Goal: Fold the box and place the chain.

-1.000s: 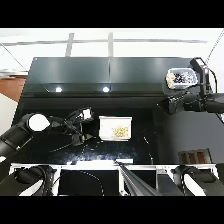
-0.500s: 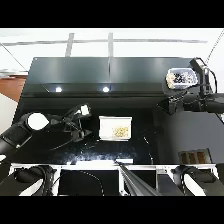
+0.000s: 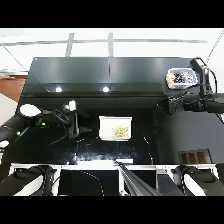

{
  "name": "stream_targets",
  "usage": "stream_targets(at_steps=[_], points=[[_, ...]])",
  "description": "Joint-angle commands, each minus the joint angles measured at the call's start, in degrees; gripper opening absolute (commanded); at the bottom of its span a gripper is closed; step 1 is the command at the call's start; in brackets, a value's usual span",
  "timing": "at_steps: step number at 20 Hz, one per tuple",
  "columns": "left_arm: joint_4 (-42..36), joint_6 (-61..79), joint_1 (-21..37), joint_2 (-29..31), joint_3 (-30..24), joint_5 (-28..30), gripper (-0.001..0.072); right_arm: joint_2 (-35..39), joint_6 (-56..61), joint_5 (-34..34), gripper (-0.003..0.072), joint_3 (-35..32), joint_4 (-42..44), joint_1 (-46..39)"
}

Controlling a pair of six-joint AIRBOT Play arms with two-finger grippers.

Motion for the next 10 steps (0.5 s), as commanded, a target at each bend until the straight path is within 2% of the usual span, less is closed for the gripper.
stream_targets(at_steps=[1,3,10], points=[[2.8,5.2,-6.2,-2.9,-0.3,0.6,0.0692,0.0,0.3,0.0,0.0712,0.0,0.0,0.0],[1.3,5.7,-8.0,-4.5,-0.3,2.6,0.0691,0.0,0.3,-0.1,0.0712,0.0,0.0,0.0],[-4.1,8.6,-9.0,-8.9,-0.2,2.2,0.0691,0.0,0.7,0.0,0.0712,0.0,0.0,0.0]])
